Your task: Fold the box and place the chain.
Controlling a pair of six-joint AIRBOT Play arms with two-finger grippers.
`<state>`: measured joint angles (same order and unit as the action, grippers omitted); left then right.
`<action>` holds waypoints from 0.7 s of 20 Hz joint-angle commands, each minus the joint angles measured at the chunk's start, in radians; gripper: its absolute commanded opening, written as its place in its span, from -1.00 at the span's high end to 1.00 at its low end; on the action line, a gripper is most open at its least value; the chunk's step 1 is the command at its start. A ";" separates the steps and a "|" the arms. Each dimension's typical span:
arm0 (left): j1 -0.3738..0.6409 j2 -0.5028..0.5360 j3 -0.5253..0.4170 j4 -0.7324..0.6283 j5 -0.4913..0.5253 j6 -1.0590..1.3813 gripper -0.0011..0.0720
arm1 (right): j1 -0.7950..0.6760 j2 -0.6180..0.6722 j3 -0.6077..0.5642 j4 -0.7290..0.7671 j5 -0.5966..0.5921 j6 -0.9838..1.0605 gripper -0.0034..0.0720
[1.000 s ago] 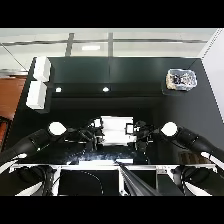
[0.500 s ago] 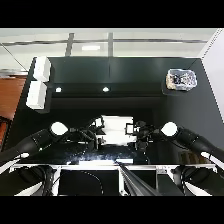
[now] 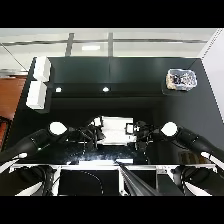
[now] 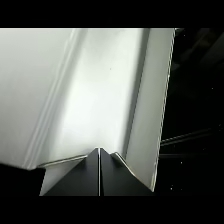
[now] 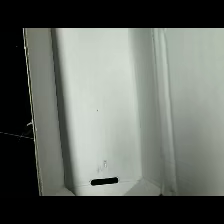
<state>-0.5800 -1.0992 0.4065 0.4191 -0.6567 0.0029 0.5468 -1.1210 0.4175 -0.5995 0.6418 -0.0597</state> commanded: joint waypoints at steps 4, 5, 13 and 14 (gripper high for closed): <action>0.354 0.207 0.001 0.150 -0.149 -0.411 0.91 | 0.001 0.000 0.000 -0.002 0.001 0.002 0.26; 0.450 0.242 0.001 0.163 -0.197 -0.544 0.91 | 0.001 0.000 0.000 -0.002 0.001 0.003 0.26; 0.833 0.170 -0.058 0.513 -0.486 -1.308 0.90 | 0.001 0.000 0.000 -0.002 0.000 0.003 0.26; 0.823 0.138 -0.069 0.492 -0.486 -1.308 0.90 | 0.001 0.000 0.000 -0.002 0.001 0.003 0.26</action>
<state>0.1871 -0.9085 0.3676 0.8749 -1.0668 -1.1332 0.5468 -1.1210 0.4175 -0.6010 0.6422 -0.0566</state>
